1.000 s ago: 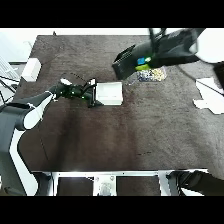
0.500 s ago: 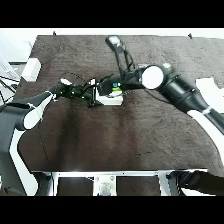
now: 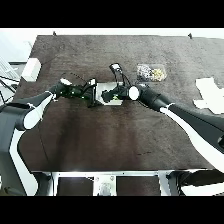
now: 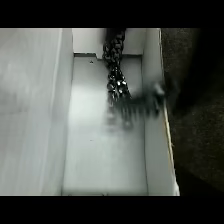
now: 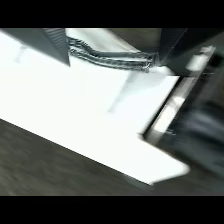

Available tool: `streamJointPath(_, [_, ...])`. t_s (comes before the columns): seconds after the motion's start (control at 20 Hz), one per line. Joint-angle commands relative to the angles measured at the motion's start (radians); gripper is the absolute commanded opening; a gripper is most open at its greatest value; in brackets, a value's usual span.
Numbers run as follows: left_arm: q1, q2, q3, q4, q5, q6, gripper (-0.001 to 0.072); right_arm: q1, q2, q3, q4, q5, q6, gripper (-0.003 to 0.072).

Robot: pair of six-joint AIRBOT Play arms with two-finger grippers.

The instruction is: Fold the box and place the chain.

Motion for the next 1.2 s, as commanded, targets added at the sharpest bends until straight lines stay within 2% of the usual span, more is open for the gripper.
streamJointPath(0.0, [0.001, 0.001, 0.0, 0.0, -0.001, 0.0, 0.0335, -0.051, 0.011, -0.005, 0.002, -0.02, -0.004, 0.0621])
streamJointPath(0.2, [0.001, 0.0, 0.0, 0.0, 0.0, 0.0, 0.0335, -0.114, 0.117, -0.006, -0.038, 0.002, -0.004, 0.0621])
streamJointPath(0.4, [0.001, 0.0, 0.0, 0.0, 0.0, 0.0, 0.0335, -0.241, 0.138, -0.02, -0.044, 0.026, 0.002, 0.0621])
streamJointPath(0.5, [0.001, 0.0, 0.0, 0.0, -0.001, 0.0, 0.0335, -0.348, 0.127, -0.048, -0.043, 0.012, 0.101, 0.0621])
streamJointPath(0.6, [0.001, 0.001, 0.0, 0.0, -0.001, 0.0, 0.0334, -0.433, 0.087, -0.053, -0.036, 0.004, 0.173, 0.0621])
streamJointPath(0.75, [0.001, 0.0, 0.0, 0.0, 0.0, 0.0, 0.0335, -0.476, -0.011, -0.027, 0.071, 0.002, 0.141, 0.0622])
streamJointPath(0.95, [0.001, 0.0, 0.0, 0.0, 0.0, 0.0, 0.0335, -0.46, -0.172, 0.105, 0.209, 0.0, 0.043, 0.0622])
streamJointPath(1.15, [0.001, 0.0, 0.0, 0.0, 0.0, 0.0, 0.0335, -0.433, -0.293, 0.24, 0.249, -0.001, 0.041, 0.062])
